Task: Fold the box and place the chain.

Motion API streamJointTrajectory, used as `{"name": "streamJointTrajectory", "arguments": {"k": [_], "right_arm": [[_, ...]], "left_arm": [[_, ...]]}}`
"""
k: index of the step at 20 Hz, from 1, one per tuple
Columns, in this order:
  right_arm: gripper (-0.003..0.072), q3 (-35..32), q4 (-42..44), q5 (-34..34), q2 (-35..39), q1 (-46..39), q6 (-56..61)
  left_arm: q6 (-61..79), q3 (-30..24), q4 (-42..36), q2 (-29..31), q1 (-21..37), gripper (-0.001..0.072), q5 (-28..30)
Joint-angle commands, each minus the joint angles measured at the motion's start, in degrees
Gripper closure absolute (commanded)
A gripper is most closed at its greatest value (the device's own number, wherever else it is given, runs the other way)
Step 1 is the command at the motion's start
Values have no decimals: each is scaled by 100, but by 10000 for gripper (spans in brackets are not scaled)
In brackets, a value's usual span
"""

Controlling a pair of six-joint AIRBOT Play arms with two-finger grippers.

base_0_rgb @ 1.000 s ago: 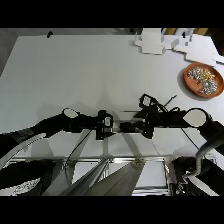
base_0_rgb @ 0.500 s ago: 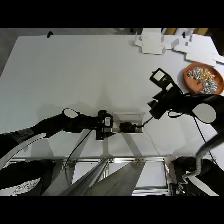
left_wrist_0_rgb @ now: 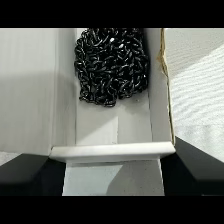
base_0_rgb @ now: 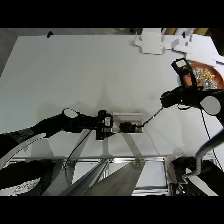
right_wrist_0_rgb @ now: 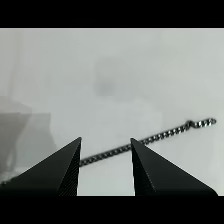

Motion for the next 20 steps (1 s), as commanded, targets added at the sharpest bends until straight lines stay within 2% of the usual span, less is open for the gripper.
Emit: {"name": "streamJointTrajectory", "arguments": {"k": [1,9,10,11,12,15,17,19,20], "right_arm": [[371,-4,-11,127,-420,-197,149],[371,-4,2,118,-1368,-197,146],[402,-4,0,103,-1421,-197,149],[472,-4,0,83,-1447,-197,149],[497,-4,0,70,-1467,-197,151],[497,-4,-20,52,-1478,-197,168],[478,-4,-37,57,-1478,-197,168],[349,-4,-44,39,-1478,-199,166],[344,-4,-46,28,-1478,-197,164]], "left_arm": [[0,-2,0,0,0,698,0],[-2,-2,0,0,0,698,0],[0,-2,0,0,0,698,0],[0,-2,0,0,0,698,0],[0,-2,0,0,0,698,0],[0,-2,0,0,0,698,0],[0,-2,0,0,0,698,0],[0,-2,0,0,0,698,0],[-2,-2,0,0,0,698,0]]}}
